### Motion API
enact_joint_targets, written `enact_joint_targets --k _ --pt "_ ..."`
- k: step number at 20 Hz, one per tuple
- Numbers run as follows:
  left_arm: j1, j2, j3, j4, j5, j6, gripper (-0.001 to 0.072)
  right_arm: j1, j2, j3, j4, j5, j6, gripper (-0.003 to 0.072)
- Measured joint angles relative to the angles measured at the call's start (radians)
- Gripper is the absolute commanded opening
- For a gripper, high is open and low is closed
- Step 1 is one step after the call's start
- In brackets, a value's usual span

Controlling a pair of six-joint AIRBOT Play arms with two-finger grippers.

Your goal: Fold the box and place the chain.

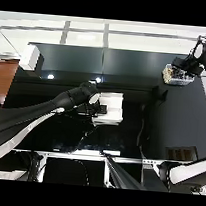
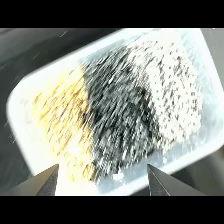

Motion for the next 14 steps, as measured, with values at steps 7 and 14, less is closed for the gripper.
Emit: enact_joint_targets --k 7,14 --pt "0.0 0.0 0.0 0.002 0.0 0.0 0.0028 -0.066 -0.185 0.139 0.091 0.02 0.019 0.014" --pt "0.0 0.0 0.0 0.002 0.0 0.0 0.0028 -0.074 -0.133 0.168 0.153 0.032 -0.085 0.0015"
